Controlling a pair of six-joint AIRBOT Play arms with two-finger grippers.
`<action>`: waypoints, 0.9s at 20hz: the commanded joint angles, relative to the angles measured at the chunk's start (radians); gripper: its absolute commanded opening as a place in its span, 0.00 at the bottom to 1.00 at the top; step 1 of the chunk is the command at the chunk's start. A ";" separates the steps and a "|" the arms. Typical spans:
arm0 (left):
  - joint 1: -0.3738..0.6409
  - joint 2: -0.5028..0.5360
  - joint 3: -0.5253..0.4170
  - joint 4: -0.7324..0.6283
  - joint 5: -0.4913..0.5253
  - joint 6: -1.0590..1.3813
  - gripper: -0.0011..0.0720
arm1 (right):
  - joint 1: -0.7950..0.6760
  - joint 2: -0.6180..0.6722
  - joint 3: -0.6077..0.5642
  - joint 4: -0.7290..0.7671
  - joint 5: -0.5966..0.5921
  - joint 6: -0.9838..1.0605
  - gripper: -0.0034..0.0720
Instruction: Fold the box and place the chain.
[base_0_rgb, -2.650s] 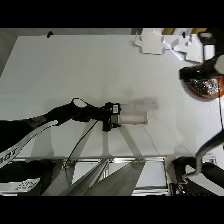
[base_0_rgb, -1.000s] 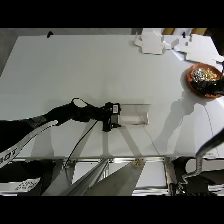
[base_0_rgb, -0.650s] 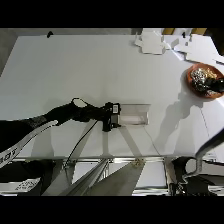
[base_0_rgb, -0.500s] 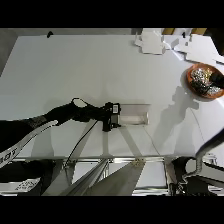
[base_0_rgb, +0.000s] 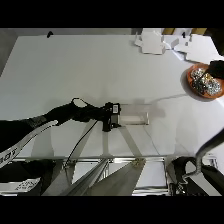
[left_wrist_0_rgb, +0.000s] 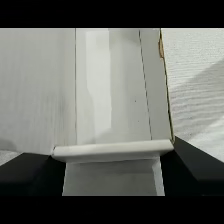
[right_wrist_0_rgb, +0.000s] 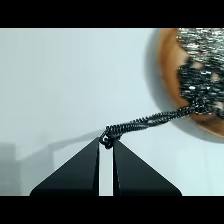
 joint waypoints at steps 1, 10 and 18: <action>0.000 0.000 0.000 0.000 0.000 0.000 0.30 | 0.153 0.119 0.000 0.020 0.104 -0.010 0.06; 0.000 0.000 0.000 0.000 0.000 0.000 0.30 | 0.530 0.254 -0.001 0.275 0.174 0.001 0.06; 0.000 0.000 0.000 0.000 0.000 0.000 0.30 | 0.756 0.254 -0.011 0.237 0.127 0.079 0.06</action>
